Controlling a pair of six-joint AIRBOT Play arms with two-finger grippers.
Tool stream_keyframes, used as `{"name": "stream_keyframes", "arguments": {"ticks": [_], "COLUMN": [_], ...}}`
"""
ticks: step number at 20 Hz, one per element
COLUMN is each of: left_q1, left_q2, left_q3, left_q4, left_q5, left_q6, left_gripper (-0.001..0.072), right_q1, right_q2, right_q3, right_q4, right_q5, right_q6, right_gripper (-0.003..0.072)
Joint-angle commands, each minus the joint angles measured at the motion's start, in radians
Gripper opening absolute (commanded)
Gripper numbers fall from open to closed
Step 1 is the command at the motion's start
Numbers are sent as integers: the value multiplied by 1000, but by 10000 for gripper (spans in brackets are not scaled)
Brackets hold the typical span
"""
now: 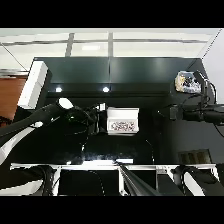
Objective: Fold the box and place the chain.
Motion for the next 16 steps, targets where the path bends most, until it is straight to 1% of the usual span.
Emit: {"name": "stream_keyframes", "arguments": {"ticks": [1, 5, 6, 7, 8, 9, 10, 11, 12, 13, 14, 16], "left_q1": [-9, -22, -26, -32, -35, -36, -37, -37, -37, -37, -37, -37], "left_q2": [-15, -24, -25, -25, -25, -25, -25, -25, -25, -25, -25, -25], "left_q3": [14, 14, 14, 14, 14, 14, 14, 14, 14, 14, 14, 14], "left_q4": [-10, -14, -14, -13, -14, -14, -14, -13, -13, -13, -13, -13], "left_q5": [-7, -7, -7, -6, -6, -3, -3, -3, -3, -3, -3, -3], "left_q6": [10, 11, 11, 11, 11, 11, 11, 11, 11, 11, 11, 11], "left_gripper": [716, 708, 671, 554, 475, 457, 411, 391, 391, 391, 391, 391], "right_q1": [0, 0, 0, 0, 0, 0, 0, 7, 23, 55, 98, 190], "right_q2": [1, 1, 1, 1, 1, 1, 1, 0, -7, -26, -54, -145], "right_q3": [0, 0, 0, 0, 0, 0, 0, 0, 0, 1, 2, 33], "right_q4": [0, 0, 0, 0, 0, 0, 5, 4, 13, 40, 84, 114], "right_q5": [0, -3, -3, -2, -3, -12, -32, -75, -112, -156, -224, -360], "right_q6": [0, 0, 0, 0, -1, 0, 27, 100, 134, 114, 92, 69], "right_gripper": [375, 375, 375, 375, 375, 374, 376, 413, 702, 707, 707, 706]}}
